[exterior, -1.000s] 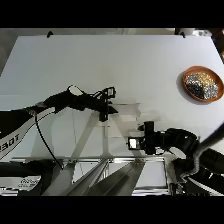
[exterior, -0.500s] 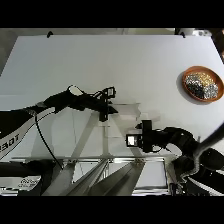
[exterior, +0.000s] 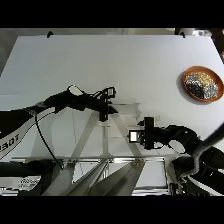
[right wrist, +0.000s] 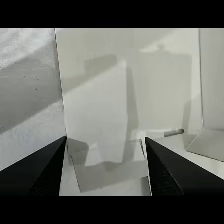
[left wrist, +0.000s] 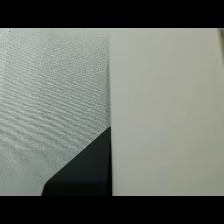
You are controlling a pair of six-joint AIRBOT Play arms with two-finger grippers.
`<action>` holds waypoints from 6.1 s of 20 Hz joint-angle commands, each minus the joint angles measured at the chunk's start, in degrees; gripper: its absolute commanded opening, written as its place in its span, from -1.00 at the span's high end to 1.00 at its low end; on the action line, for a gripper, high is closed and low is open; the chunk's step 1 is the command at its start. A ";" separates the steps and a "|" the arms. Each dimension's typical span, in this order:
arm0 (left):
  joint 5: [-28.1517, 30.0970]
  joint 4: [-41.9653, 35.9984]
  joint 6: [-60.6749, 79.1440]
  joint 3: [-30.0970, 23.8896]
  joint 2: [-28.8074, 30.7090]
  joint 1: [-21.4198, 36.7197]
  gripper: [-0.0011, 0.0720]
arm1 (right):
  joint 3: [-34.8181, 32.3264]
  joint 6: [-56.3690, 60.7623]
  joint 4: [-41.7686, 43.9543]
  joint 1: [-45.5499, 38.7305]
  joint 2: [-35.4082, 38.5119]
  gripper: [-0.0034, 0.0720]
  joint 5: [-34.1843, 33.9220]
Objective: Fold the box and place the chain.
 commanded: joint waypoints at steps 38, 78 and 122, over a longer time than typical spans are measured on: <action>0.02 0.00 0.02 -0.02 -0.02 -0.02 0.94 | 4.09 -7.96 13.44 -11.41 1.07 -0.54 1.38; 0.00 0.00 0.02 -0.02 -0.04 -0.04 0.94 | 9.62 -50.21 45.64 -31.28 -9.92 -0.52 19.65; 0.02 0.02 0.02 -0.02 -0.02 -0.02 0.94 | 10.60 -47.39 37.51 -37.07 -9.33 -0.54 22.21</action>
